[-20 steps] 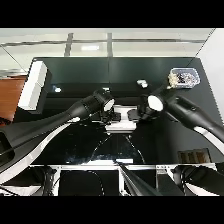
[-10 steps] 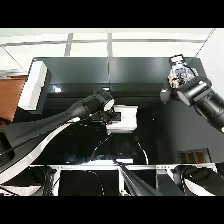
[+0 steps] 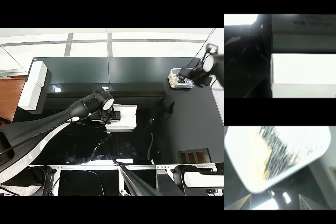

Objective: Fold the box and place the chain.

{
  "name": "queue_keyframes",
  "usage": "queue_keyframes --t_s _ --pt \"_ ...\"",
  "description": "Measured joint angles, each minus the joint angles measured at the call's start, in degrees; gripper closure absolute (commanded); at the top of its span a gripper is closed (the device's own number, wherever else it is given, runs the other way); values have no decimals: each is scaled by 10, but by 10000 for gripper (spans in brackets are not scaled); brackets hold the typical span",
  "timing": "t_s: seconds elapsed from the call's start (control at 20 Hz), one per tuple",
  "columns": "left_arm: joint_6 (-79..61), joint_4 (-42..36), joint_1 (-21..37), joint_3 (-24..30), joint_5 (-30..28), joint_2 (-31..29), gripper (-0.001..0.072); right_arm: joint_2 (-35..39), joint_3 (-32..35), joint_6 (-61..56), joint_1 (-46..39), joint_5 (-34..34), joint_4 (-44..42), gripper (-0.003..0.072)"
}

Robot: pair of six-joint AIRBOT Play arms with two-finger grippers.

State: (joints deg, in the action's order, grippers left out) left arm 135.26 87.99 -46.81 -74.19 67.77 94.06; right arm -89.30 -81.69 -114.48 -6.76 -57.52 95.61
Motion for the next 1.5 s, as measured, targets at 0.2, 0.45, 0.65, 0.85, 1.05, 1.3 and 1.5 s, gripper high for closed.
queue_keyframes --t_s 0.2,0.45,0.65,0.85,1.05,1.3,1.5 --pt "0 -1 0 0 -2 0 682 -125 -170 14 -30 -74 -5 -16" --pt "0 -4 0 0 0 0 681 -229 -283 1 -41 -116 7 -16" --pt "0 -4 0 0 2 0 681 -267 -312 -13 -45 -116 17 -16" --pt "0 -4 0 0 2 0 681 -289 -320 -26 -48 -102 25 91" --pt "0 -4 0 0 2 0 681 -300 -323 -33 -51 -90 25 598" --pt "0 -5 1 0 1 0 681 -295 -341 -13 -53 -122 26 675" --pt "0 -4 1 0 -1 0 681 -237 -351 63 -54 -153 30 670"
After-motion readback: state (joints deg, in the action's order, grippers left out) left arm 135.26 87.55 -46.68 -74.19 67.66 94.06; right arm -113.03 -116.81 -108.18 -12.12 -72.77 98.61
